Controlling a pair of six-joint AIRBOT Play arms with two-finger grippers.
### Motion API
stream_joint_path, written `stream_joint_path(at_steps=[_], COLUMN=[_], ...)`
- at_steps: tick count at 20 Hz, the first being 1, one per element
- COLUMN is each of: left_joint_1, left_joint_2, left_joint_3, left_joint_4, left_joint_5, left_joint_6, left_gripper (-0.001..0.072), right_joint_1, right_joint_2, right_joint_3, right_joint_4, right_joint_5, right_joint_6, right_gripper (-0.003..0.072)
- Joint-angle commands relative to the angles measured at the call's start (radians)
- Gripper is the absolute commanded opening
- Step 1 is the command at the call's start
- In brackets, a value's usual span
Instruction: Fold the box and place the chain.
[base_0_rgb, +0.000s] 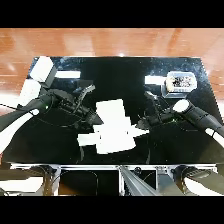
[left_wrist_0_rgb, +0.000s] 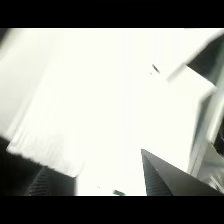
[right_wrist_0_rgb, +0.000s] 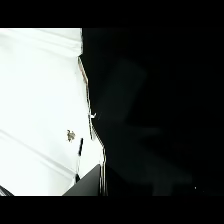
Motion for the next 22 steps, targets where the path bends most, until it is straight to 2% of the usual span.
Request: stream_joint_path(at_steps=[1,7,12,16,17,19,21,22], left_joint_1=[0.0,-0.002,-0.018,-0.058,-0.063,-0.063,-0.063,-0.064], left_joint_2=[-0.045,-0.052,-0.09,-0.139,-0.14,-0.14,-0.14,-0.14], left_joint_3=[0.02,0.022,0.026,0.069,0.079,0.098,0.1,0.099], left_joint_4=[-0.004,-0.004,-0.005,-0.003,0.0,0.02,0.035,0.051], left_joint_5=[0.142,0.076,0.095,0.129,0.129,0.129,0.129,0.129], left_joint_6=[0.05,0.074,0.074,0.073,0.073,0.069,0.068,0.066], left_gripper=[0.0602,0.0595,0.0587,0.0586,0.0554,0.0411,0.0361,0.0272], right_joint_1=[0.0,0.0,0.0,0.0,0.0,0.0,0.0,0.0], right_joint_2=[0.0,0.0,0.0,0.0,0.0,0.0,0.0,0.0], right_joint_3=[0.0,0.0,0.0,0.0,0.0,0.0,0.0,0.0], right_joint_4=[0.001,0.001,0.0,-0.003,-0.003,-0.003,-0.003,-0.003], right_joint_5=[0.011,0.01,-0.007,-0.008,-0.008,-0.008,-0.008,-0.008], right_joint_6=[0.0,0.0,0.0,-0.001,-0.002,-0.004,-0.007,-0.007], right_gripper=[0.0033,0.0034,0.0034,0.0034,0.0034,0.0034,0.0034,0.0034])
